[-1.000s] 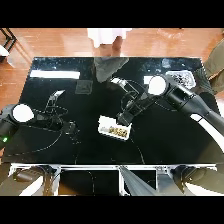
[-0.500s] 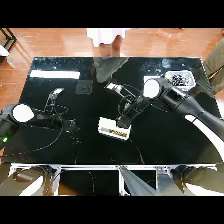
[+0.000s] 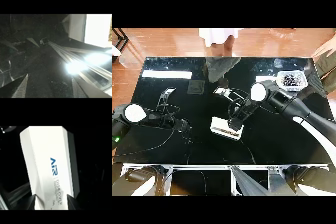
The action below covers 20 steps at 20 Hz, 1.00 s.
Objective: Fold the box and place the chain.
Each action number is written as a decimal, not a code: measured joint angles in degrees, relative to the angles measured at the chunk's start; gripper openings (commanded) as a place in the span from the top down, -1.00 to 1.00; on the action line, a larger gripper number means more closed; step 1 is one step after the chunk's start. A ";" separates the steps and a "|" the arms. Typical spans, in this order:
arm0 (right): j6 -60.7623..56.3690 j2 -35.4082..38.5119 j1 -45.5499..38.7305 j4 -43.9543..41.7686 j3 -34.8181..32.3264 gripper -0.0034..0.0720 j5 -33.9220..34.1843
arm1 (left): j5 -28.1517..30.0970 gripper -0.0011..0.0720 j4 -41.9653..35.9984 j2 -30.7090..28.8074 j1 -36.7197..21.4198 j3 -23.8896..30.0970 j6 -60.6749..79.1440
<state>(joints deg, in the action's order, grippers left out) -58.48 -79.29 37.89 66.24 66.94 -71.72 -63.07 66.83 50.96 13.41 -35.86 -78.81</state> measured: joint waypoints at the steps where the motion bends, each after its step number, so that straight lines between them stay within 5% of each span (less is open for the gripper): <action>1: 0.00 0.00 0.24 0.11 0.00 -0.16 0.00 | 0.02 -0.79 0.02 0.00 0.00 0.00 0.00; 19: -6.51 0.52 2.16 3.08 0.00 -0.03 0.74 | -0.02 -0.79 0.02 0.04 0.00 0.00 -0.02; 20: -7.13 0.59 2.16 3.04 0.00 0.11 0.70 | -0.02 -0.79 0.02 0.04 0.00 0.00 -0.02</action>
<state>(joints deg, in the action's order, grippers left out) -65.60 -78.70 40.05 69.28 66.94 -71.02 -63.09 66.85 51.00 13.41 -35.86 -78.83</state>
